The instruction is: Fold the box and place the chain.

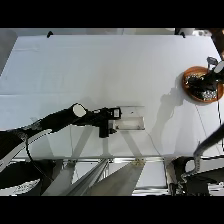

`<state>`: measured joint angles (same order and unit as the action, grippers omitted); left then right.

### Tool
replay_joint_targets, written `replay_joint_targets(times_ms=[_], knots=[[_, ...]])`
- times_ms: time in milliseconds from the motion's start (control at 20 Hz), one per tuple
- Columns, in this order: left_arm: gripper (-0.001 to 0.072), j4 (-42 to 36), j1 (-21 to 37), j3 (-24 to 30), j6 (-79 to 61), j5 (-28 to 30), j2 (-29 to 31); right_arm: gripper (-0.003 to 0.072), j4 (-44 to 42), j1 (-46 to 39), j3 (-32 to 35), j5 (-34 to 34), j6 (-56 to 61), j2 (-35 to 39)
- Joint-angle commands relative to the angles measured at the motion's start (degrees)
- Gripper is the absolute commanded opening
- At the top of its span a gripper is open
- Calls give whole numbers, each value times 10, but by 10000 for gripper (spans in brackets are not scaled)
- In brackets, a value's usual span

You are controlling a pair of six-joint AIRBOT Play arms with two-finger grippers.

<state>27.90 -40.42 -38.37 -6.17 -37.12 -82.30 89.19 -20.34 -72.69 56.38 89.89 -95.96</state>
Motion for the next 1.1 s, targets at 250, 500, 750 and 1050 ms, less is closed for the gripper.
replay_joint_targets(times_ms=[250,500,750,1050], knots=[[134,0,0,0,0,0,0,11,2,0,0,13,-48,81],[133,0,0,0,0,0,0,11,-10,0,0,71,-127,178],[134,0,0,0,0,0,0,11,-117,0,0,155,-185,264],[134,0,0,0,0,0,0,11,-247,5,2,266,-215,299]])
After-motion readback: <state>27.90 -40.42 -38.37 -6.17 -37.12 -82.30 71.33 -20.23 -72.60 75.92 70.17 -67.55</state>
